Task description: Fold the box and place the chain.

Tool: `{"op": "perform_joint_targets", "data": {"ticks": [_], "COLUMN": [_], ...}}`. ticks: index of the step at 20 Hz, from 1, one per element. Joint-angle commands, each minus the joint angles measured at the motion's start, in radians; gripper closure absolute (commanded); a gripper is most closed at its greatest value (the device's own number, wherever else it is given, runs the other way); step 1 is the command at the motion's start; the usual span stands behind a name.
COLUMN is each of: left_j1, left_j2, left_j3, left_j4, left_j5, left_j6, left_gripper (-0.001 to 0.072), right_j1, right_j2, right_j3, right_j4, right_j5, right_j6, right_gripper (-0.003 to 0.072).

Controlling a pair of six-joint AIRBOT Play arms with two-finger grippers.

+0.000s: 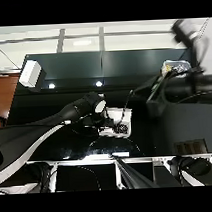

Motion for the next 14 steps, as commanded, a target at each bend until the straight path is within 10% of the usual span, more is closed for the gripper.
{"op": "perform_joint_targets", "data": {"ticks": [1, 6, 9, 14], "left_j1": [0.000, -0.002, -0.002, -0.002], "left_j2": [0.001, 0.001, 0.001, 0.001], "left_j3": [0.000, 0.000, 0.000, 0.000], "left_j4": [0.001, -0.004, -0.004, 0.005], "left_j5": [0.005, 0.006, 0.005, 0.008], "left_j6": [0.000, 0.000, 0.001, 0.043], "left_gripper": [0.0678, 0.0678, 0.0677, 0.0678], "right_j1": [0.005, 0.069, 0.064, -0.035], "right_j2": [-0.040, -0.044, -0.042, -0.013], "right_j3": [-0.150, -0.297, -0.296, -0.205], "right_j4": [0.041, 0.040, 0.027, -0.212], "right_j5": [0.027, -0.073, -0.084, 0.111], "right_j6": [0.001, -0.008, -0.005, -0.004], "right_gripper": [0.0670, 0.0654, 0.0354, 0.0356]}}
